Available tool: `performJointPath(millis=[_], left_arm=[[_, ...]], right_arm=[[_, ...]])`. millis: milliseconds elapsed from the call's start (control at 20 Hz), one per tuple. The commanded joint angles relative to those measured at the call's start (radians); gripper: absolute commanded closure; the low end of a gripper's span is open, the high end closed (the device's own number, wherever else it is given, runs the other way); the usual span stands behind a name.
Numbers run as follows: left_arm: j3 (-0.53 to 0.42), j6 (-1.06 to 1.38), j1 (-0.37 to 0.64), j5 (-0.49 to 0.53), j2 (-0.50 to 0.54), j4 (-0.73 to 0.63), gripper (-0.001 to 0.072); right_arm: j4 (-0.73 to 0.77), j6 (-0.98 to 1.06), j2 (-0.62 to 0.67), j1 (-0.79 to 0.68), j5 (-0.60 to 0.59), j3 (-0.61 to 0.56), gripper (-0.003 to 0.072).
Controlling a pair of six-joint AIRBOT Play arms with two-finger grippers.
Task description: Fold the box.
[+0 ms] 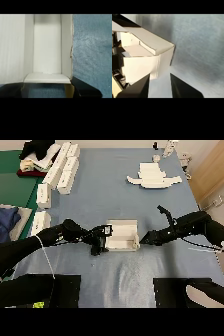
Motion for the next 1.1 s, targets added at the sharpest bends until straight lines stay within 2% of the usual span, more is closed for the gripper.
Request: performJointPath(millis=[0,100,300,500,750,1050], left_arm=[[0.001,0.000,0.000,0.000,0.000,0.000,0.0351],[0.001,0.000,0.000,0.000,0.000,0.000,0.0351],[0.001,0.000,0.000,0.000,0.000,0.000,0.0351],[0.001,0.000,0.000,0.000,0.000,0.000,0.0351],[0.000,0.000,0.000,0.000,0.000,0.000,0.0351],[0.001,0.000,0.000,0.000,0.000,0.000,0.0351]], right_arm=[[-0.022,0.057,0.008,0.080,0.096,0.027,0.0280],[-0.066,0.129,0.008,0.124,0.136,0.061,0.0280],[-0.293,0.381,0.006,0.251,0.217,0.106,0.0280],[-0.439,0.589,0.006,0.381,0.257,0.149,0.0282],[-0.607,0.863,-0.009,0.516,0.259,0.197,0.0283],[-0.772,1.159,-0.118,0.665,0.228,0.260,0.0283]])
